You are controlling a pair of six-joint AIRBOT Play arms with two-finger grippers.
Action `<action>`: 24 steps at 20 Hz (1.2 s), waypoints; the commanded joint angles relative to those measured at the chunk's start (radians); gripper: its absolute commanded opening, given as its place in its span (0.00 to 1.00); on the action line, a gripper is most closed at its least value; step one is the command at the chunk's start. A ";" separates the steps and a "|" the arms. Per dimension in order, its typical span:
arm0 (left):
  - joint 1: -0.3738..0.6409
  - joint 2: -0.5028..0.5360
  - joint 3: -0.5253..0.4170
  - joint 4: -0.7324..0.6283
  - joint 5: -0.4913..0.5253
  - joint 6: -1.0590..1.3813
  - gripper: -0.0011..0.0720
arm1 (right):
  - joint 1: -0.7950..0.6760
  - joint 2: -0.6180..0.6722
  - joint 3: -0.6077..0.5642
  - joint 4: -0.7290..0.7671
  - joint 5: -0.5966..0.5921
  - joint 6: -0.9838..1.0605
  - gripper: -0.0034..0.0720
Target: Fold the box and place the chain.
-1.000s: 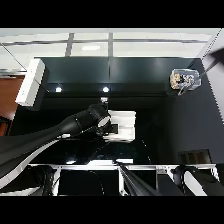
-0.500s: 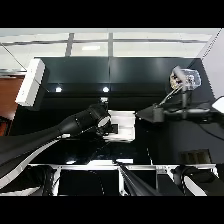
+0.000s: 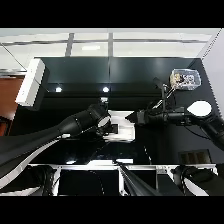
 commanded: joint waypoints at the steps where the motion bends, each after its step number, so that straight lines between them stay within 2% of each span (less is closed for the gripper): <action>1: -0.001 0.000 0.001 0.000 0.000 0.000 0.06 | 0.005 -0.007 -0.002 -0.042 0.026 0.025 0.07; 6: -0.001 0.000 0.001 0.000 0.000 0.000 0.06 | 0.006 -0.007 -0.002 -0.042 0.030 0.026 0.07; 7: -0.001 0.000 0.001 0.000 0.000 0.000 0.06 | 0.006 -0.007 -0.002 -0.041 0.028 0.028 0.17; 8: -0.001 0.000 0.001 0.000 0.000 0.000 0.06 | 0.003 -0.007 -0.002 -0.043 0.028 0.029 0.47; 9: -0.001 0.000 0.001 0.000 0.000 0.000 0.06 | -0.010 -0.006 -0.002 -0.049 0.043 0.029 0.54; 13: -0.001 0.000 0.001 0.000 0.000 0.000 0.06 | -0.211 0.007 0.000 -0.146 0.233 0.028 0.54; 15: -0.001 0.000 0.001 0.000 0.000 0.000 0.06 | -0.358 0.013 -0.001 -0.238 0.227 0.028 0.54; 17: -0.001 0.000 0.001 0.000 0.000 0.000 0.06 | -0.481 0.013 -0.001 -0.353 0.101 0.043 0.54; 19: -0.001 0.000 0.001 0.000 0.001 0.000 0.06 | -0.550 0.012 -0.001 -0.505 -0.109 0.188 0.54; 20: -0.001 0.000 0.001 0.000 0.000 0.000 0.06 | -0.561 0.010 -0.001 -0.570 -0.201 0.243 0.63; 21: -0.001 0.000 0.001 0.000 0.000 0.000 0.06 | -0.562 0.001 -0.001 -0.599 -0.270 0.254 0.98; 24: -0.001 0.000 0.001 0.000 0.000 0.000 0.06 | -0.562 -0.089 0.009 -0.599 -0.460 0.270 0.98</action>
